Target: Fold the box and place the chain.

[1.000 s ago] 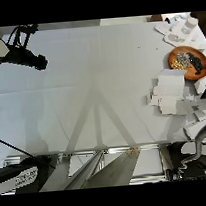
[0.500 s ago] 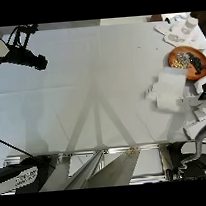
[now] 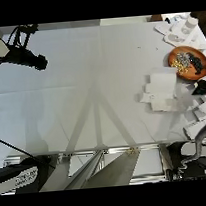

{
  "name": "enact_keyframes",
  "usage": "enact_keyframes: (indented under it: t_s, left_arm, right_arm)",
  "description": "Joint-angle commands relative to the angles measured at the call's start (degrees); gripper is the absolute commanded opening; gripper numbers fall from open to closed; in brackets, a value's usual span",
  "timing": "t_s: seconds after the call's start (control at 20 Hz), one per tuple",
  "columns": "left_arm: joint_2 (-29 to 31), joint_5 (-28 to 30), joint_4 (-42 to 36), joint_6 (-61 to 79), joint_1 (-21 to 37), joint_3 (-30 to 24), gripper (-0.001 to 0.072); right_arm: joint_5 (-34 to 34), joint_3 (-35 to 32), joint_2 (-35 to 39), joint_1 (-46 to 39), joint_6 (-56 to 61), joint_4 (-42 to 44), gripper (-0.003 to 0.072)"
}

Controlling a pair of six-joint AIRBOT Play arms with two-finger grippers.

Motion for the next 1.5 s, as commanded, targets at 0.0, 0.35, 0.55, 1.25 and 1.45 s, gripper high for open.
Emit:
enact_keyframes:
  t_s: [0.0,0.35,0.55,1.25,1.45]
  left_arm:
    - [0.00,0.00,0.00,0.02,0.04,0.07,0.0405]
    - [0.00,0.00,0.00,0.02,0.04,0.07,0.0405]
    - [0.00,0.00,0.00,0.02,0.04,0.07,0.0405]
    - [0.00,0.00,0.00,0.02,0.04,0.07,0.0405]
    - [0.00,0.00,0.02,0.02,0.04,0.07,0.0405]
  right_arm:
    - [-2.95,0.04,2.58,5.99,-4.94,9.86,0.0005]
    - [-12.98,-0.37,4.55,21.90,-9.90,26.38,0.0003]
    - [-21.05,-4.26,4.11,29.05,-10.67,30.84,0.0002]
    - [-46.58,-20.63,2.89,43.47,-20.63,45.99,0.0004]
    - [-46.53,-20.61,2.89,43.47,-20.63,45.92,0.0007]
